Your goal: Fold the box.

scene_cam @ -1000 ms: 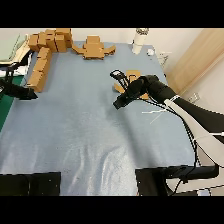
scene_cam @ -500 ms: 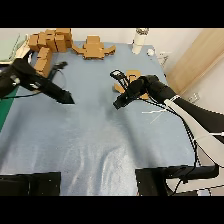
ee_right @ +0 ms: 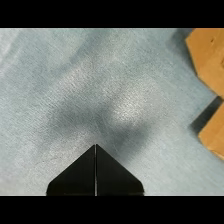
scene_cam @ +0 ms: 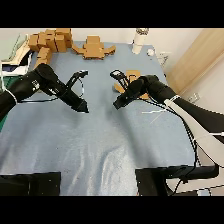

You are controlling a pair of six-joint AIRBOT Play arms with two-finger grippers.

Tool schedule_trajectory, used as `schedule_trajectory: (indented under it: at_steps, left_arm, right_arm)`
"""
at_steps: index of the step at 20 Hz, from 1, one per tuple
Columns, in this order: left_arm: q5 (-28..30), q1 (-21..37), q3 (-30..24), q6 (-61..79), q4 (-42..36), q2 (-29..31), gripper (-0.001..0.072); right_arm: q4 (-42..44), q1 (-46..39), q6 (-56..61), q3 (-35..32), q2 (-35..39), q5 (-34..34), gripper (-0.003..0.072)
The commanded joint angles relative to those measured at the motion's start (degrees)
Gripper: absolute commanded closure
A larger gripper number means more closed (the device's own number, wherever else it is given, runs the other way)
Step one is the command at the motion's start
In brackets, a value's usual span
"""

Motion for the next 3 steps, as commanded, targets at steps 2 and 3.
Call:
schedule_trajectory:
  at_steps: [2,3]
  left_arm:
    - [-0.13,-0.52,0.00,-0.17,-0.11,-0.09,0.0697]
    - [-0.13,-0.52,0.00,-0.20,-0.09,-0.09,0.0697]
  right_arm:
    - [0.02,0.00,0.00,0.04,-0.02,0.00,0.0684]
    - [0.02,0.00,0.00,0.04,-0.02,-0.02,0.0684]
